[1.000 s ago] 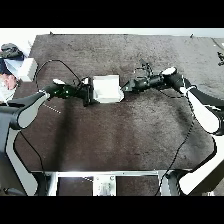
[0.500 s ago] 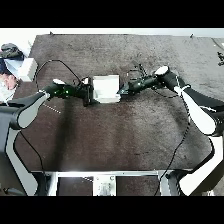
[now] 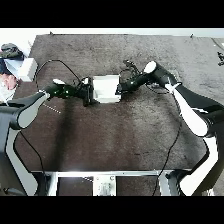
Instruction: Fold the box and place the chain.
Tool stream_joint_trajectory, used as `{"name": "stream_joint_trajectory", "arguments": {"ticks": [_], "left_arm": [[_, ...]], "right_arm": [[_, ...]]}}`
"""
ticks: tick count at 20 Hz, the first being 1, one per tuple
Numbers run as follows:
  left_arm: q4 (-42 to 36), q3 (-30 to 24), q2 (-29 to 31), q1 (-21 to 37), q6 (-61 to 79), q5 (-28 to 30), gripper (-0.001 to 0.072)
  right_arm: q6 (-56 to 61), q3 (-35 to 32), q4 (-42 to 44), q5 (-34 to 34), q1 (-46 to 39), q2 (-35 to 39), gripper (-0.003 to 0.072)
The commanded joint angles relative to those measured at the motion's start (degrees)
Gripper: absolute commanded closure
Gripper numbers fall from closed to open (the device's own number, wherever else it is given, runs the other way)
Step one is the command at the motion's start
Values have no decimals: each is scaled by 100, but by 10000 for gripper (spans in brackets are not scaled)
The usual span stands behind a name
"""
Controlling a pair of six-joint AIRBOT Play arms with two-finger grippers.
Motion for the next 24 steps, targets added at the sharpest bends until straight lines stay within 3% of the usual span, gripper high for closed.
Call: {"name": "stream_joint_trajectory", "arguments": {"ticks": [1, 11, 16, 19, 20, 24], "left_arm": [[2, 0, -2, 4, 2, 0, 292], [2, 0, -2, 4, 2, 0, 293], [0, 0, -2, 4, 2, -2, 292], [0, 0, -2, 4, 2, -2, 292], [0, 0, -2, 4, 2, 0, 293], [0, 0, -2, 4, 2, 0, 292]], "right_arm": [[452, 284, -566, -11, 267, -127, 287], [2833, 463, -3268, -411, 968, -151, 289], [3189, 1185, -3438, 129, 1263, -616, 291], [3633, 1220, -3716, 240, 1401, -658, 297], [3783, 1217, -3836, 297, 1410, -660, 350], [4116, 1217, -4033, 326, 1399, -660, 350]]}}
